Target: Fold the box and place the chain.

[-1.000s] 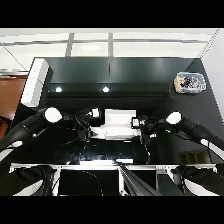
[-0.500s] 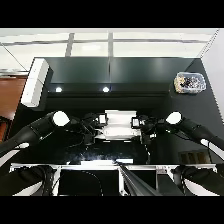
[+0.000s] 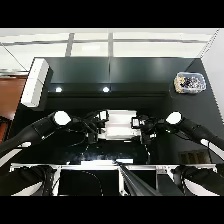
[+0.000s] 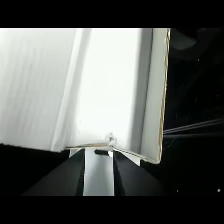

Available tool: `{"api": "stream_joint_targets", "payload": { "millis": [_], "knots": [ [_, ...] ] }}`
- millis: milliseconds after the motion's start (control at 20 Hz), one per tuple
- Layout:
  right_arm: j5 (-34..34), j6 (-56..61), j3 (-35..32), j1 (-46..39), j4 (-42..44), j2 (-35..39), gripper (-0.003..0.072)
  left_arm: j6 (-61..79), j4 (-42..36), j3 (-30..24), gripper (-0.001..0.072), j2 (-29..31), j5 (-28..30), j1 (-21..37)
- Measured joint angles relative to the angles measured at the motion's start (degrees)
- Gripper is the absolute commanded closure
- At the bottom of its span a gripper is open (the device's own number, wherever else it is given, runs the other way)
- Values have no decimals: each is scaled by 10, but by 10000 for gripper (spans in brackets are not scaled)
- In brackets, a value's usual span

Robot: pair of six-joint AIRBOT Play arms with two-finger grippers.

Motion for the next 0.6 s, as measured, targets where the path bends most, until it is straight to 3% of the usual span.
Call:
{"api": "stream_joint_targets", "payload": {
  "millis": [300, 350, 400, 450, 550, 600],
  "knots": [
    [0, 0, 0, 0, 0, 0, 484, 17, -47, 0, 488, -26, 2, -8],
    [0, 0, 0, 0, 0, 0, 483, 17, -52, 0, 449, -28, 3, -8],
    [0, 0, 0, 0, 0, 0, 484, 19, -55, 0, 272, -29, 3, -8],
    [0, 0, 0, 0, 0, 0, 484, 19, -57, 0, 186, -29, 4, -9],
    [0, 0, 0, 0, 0, 0, 484, 19, -59, 0, 448, -30, 5, -9],
    [0, 0, 0, 0, 0, 0, 484, 21, -61, 0, 434, -30, 10, -9]
  ]
}}
